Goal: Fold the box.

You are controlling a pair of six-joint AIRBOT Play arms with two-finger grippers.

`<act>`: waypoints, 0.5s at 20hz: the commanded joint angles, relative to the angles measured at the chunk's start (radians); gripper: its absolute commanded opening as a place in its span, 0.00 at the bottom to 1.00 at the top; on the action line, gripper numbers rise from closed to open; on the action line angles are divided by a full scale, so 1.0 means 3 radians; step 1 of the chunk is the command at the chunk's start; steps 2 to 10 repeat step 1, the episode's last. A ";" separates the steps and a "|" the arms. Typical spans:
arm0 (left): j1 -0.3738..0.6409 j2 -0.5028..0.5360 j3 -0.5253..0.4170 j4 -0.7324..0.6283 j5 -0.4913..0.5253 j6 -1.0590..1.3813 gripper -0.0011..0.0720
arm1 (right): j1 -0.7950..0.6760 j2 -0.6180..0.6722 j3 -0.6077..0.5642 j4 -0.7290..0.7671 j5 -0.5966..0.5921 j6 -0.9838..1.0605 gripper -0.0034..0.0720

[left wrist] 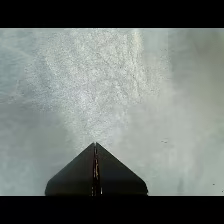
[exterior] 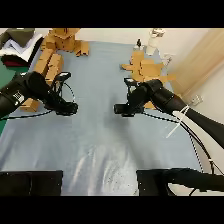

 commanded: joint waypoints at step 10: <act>-0.0009 0.0004 -0.0011 0.0000 0.0006 -0.0009 0.03 | 0.0004 -0.0008 0.0008 0.0010 -0.0033 -0.0009 0.05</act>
